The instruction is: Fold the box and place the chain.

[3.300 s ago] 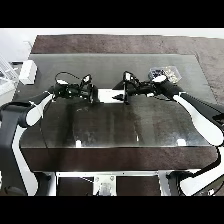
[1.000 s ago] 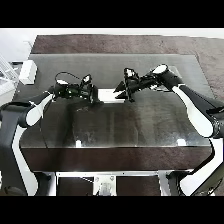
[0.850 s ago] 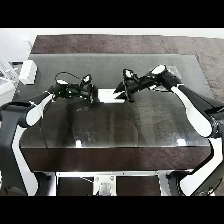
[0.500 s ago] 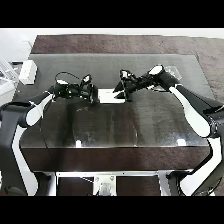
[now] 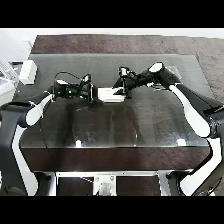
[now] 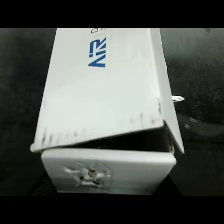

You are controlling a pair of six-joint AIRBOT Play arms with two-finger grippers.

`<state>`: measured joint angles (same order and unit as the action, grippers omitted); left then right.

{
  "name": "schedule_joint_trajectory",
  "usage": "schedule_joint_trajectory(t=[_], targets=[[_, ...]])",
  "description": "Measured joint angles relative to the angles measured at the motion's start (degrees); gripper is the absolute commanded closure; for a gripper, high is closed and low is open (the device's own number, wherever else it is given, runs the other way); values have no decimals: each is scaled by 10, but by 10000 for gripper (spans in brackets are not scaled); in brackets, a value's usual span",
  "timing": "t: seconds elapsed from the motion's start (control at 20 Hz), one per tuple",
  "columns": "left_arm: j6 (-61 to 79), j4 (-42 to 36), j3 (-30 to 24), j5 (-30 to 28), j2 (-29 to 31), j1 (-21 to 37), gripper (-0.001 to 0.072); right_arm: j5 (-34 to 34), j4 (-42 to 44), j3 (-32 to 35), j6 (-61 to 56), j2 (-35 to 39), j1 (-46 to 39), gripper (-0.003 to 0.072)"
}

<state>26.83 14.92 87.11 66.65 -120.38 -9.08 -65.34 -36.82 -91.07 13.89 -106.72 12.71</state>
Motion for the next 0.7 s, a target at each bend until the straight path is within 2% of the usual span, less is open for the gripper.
schedule_joint_trajectory(t=[0.25, 0.35, 0.7], targets=[[0, 0, 0, 1, 0, 0, 187, 2, 1, -15, -1, 0, 0, 351], [1, 0, 0, 1, 0, 0, 188, 3, 3, -17, -2, 0, 0, 387], [1, 0, 0, 3, 0, 0, 187, 4, 1, -20, -2, 0, 0, 417]])
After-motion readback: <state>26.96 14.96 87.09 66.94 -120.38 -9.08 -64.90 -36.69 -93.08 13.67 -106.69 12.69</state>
